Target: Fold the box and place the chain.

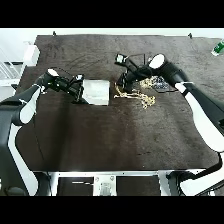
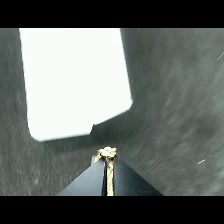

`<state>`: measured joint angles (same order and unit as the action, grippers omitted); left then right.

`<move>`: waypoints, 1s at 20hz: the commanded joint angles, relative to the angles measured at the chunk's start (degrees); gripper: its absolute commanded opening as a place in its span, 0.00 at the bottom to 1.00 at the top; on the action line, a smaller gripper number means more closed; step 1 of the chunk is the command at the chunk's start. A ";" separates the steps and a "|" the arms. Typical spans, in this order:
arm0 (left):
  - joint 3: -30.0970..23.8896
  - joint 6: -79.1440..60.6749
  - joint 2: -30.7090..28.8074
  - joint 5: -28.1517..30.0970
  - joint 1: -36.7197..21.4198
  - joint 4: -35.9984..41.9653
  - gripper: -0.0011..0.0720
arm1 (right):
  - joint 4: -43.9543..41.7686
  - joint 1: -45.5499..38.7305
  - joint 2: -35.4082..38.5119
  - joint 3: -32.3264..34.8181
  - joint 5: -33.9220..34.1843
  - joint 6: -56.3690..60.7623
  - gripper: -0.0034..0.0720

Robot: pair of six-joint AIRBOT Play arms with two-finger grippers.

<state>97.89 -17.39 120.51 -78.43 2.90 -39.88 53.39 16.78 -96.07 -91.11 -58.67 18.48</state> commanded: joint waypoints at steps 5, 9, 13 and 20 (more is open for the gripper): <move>0.07 -0.02 -0.02 0.00 -0.02 -0.02 0.78 | -3.15 -0.52 10.23 -0.72 7.39 0.37 0.07; 0.07 -0.02 -0.02 0.00 -0.02 -0.02 0.78 | -6.47 -1.22 16.02 -1.42 20.24 0.37 0.07; 0.07 -0.02 -0.02 0.02 -0.02 -0.02 0.77 | -15.50 -1.14 20.68 -5.79 36.24 0.37 0.07; 0.07 -0.02 -0.02 0.02 -0.02 -0.02 0.78 | -15.45 1.99 20.76 -8.35 29.03 2.08 0.06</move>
<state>97.89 -17.41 120.51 -78.43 2.90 -39.90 38.68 17.23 -75.59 -98.89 -27.77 19.27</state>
